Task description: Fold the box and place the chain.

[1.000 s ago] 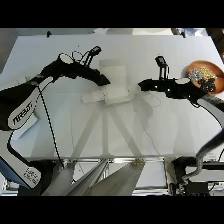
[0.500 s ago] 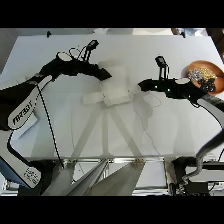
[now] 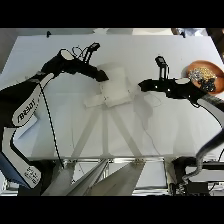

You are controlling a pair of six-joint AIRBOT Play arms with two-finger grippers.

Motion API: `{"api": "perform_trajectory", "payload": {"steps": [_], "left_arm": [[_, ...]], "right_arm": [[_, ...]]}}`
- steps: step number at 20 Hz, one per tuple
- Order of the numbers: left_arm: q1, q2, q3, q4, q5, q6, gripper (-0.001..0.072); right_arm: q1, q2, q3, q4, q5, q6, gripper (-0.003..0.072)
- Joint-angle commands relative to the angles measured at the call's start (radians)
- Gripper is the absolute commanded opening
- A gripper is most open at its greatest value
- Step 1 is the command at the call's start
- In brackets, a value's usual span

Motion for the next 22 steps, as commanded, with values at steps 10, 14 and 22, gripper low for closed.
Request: {"api": "perform_trajectory", "payload": {"steps": [10,14,22], "left_arm": [[0.067,-0.007,0.007,-0.034,-0.172,-0.063,0.0437],[0.042,-0.012,0.008,-0.034,-0.178,-0.056,0.0412],[-0.005,-0.044,0.007,-0.035,-0.115,-0.049,0.0010]], "right_arm": [[0.000,0.001,0.000,0.002,0.001,0.003,0.0019],[0.000,0.001,0.000,0.002,0.001,0.003,0.0019],[0.000,0.001,0.000,0.002,0.001,0.003,0.0019]]}}
